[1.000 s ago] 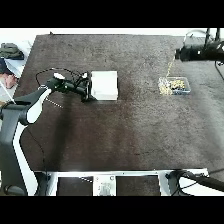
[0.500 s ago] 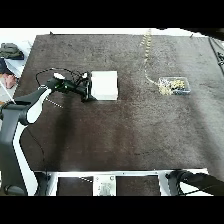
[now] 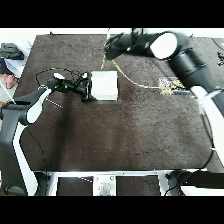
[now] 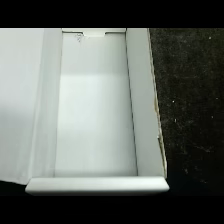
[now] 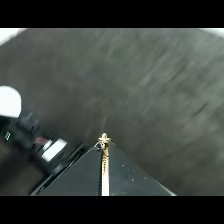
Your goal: Fold the box and place the chain.
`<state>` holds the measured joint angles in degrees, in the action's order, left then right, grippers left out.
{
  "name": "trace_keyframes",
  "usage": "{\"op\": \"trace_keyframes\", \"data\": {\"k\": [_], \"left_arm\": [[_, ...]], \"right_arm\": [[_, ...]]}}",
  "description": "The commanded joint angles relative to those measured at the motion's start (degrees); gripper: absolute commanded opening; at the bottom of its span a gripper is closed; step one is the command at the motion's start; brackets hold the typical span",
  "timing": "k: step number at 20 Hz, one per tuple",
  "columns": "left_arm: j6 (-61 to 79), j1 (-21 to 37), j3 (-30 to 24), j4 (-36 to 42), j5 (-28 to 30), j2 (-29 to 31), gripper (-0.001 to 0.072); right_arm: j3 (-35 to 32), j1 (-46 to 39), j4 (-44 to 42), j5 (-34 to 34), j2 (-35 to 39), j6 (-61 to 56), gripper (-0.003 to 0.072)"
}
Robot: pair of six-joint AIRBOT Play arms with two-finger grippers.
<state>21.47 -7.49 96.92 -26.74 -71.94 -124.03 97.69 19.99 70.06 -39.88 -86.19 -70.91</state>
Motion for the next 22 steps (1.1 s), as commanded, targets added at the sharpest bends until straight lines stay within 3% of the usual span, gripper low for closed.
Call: {"op": "trace_keyframes", "data": {"k": [1,6,7,8,11,14,19,22], "left_arm": [[0.02,0.04,0.04,0.00,0.00,0.04,0.0345],[0.00,0.04,0.04,0.00,-0.02,0.04,0.0345],[0.00,0.04,0.04,0.02,-0.02,0.04,0.0345],[0.02,0.04,0.04,0.02,0.00,0.04,0.0345],[0.00,0.04,0.04,0.00,0.07,0.04,0.0345],[0.00,0.04,0.04,0.02,0.00,0.04,0.0345],[0.00,0.04,0.04,0.02,0.00,0.04,0.0345],[0.00,0.04,0.04,0.02,0.00,0.04,0.0345]], "right_arm": [[-0.94,1.66,0.17,-2.43,-5.25,-2.03,-0.0005],[-5.90,1.57,0.42,-2.21,-9.90,-4.15,-0.0003],[-6.49,1.53,0.48,-2.36,-10.60,-4.35,0.0055],[-6.91,1.44,0.76,-2.38,-11.15,-4.35,0.0263],[-7.39,0.92,3.23,-3.96,-10.80,-4.35,0.0276],[-9.20,-3.02,3.21,-10.99,-7.61,-5.27,0.0276],[-32.70,-15.37,3.26,-0.68,9.64,-11.76,0.0276],[-45.46,-24.39,3.17,5.35,16.26,-18.27,0.0278]]}}
